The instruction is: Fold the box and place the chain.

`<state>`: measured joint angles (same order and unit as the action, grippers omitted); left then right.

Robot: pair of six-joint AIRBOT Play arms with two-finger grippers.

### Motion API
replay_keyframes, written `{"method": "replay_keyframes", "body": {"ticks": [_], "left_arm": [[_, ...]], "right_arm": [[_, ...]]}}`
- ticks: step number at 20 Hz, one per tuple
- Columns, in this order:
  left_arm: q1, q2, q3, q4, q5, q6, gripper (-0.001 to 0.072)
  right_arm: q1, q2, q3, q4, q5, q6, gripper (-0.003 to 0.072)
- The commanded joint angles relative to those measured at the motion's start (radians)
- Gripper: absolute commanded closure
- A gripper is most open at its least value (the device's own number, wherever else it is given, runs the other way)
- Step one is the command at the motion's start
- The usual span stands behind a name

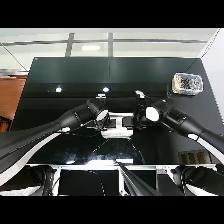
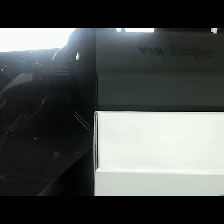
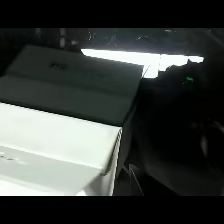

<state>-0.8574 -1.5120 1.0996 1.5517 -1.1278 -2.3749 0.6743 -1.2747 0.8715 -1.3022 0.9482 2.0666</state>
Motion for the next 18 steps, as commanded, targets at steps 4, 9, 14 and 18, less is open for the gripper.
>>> {"method": "replay_keyframes", "body": {"ticks": [4, 9, 14, 18], "left_arm": [[0.001, 0.000, 0.001, 0.000, -0.003, 0.000, 0.0682], [0.001, 0.001, 0.001, 0.000, -0.003, 0.000, 0.0681], [0.001, 0.000, 0.001, 0.000, -0.003, 0.000, 0.0682], [0.001, 0.000, 0.001, 0.000, -0.003, 0.000, 0.0682]], "right_arm": [[0.077, -0.082, 0.053, -0.105, 0.057, 0.168, 0.0446], [0.076, -0.106, 0.053, -0.108, 0.062, 0.186, 0.0446], [0.074, -0.110, 0.053, -0.108, 0.060, 0.190, 0.0446], [0.074, -0.121, 0.053, -0.108, 0.061, 0.199, 0.0574]]}}
